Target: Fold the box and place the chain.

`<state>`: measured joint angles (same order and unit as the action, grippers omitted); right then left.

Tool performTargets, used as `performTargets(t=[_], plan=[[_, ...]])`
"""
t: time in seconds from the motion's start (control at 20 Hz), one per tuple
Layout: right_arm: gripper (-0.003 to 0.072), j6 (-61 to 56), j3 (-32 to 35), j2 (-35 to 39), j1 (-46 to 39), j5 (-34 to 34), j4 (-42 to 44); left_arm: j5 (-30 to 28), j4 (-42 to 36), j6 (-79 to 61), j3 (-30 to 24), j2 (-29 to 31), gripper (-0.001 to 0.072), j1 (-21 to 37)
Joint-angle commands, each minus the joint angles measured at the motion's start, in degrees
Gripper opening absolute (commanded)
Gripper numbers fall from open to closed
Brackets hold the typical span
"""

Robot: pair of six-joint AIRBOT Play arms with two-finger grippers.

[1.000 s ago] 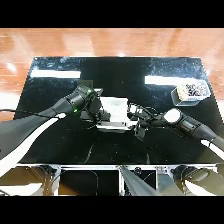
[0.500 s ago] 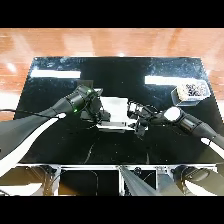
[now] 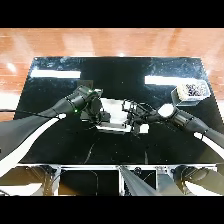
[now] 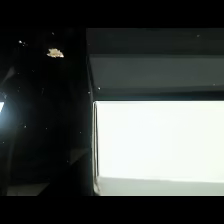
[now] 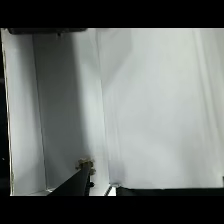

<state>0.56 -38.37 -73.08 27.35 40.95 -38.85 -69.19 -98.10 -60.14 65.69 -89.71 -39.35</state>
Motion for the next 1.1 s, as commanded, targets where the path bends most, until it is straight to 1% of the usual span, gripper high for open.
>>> performTargets(t=[0.0,0.1,0.15,0.2,0.25,0.3,0.4,0.5,0.6,0.65,0.8,0.9,1.05], plan=[[0.0185,0.4,-0.3,-0.4,0.5,0.2,1.4,0.4,-0.1,0.2,0.0,0.0,0.0022,0.0],[0.0189,0.3,-0.3,-0.4,0.5,0.2,2.4,0.5,-0.1,0.2,0.0,0.0,0.0022,0.0],[0.0284,0.3,-0.3,-0.4,0.5,0.1,2.4,0.5,-0.1,0.2,0.0,0.0,0.0022,0.0],[0.0417,0.2,-0.3,-0.4,0.4,-0.2,2.3,0.4,-0.1,0.2,0.0,0.0,0.0022,0.0],[0.0449,-0.4,-0.3,-0.4,0.0,-0.2,2.1,0.4,-0.1,0.2,0.0,0.0,0.0022,0.0],[0.0450,-1.5,-0.3,-0.1,-0.7,0.3,1.4,0.4,-0.1,0.2,0.0,0.0,0.0021,0.0],[0.0449,-5.5,-0.3,1.5,-3.3,1.7,-2.8,0.2,-0.1,0.2,0.0,0.0,0.0022,0.0],[0.0449,-7.6,-0.3,4.1,-7.4,6.1,-6.6,0.2,-0.2,0.2,0.0,0.0,0.0022,0.0],[0.0449,-7.9,-0.3,5.4,-11.6,11.3,-8.0,0.2,-0.2,0.2,0.0,0.0,0.0022,0.0],[0.0449,-7.9,-0.3,5.4,-12.8,11.9,-8.2,0.2,-0.2,0.2,0.0,0.0,0.0022,0.0],[0.0450,-7.4,-0.2,5.1,-13.1,11.7,-9.2,0.2,-0.1,0.2,0.0,0.0,0.0021,0.0],[0.0450,-7.4,-0.2,4.3,-12.2,11.7,-10.9,0.2,-0.1,0.2,0.0,0.0,0.0022,0.0],[0.0451,-7.4,-0.2,2.8,-9.7,11.3,-10.7,0.2,-0.1,0.2,0.0,0.0,0.0022,0.0]])
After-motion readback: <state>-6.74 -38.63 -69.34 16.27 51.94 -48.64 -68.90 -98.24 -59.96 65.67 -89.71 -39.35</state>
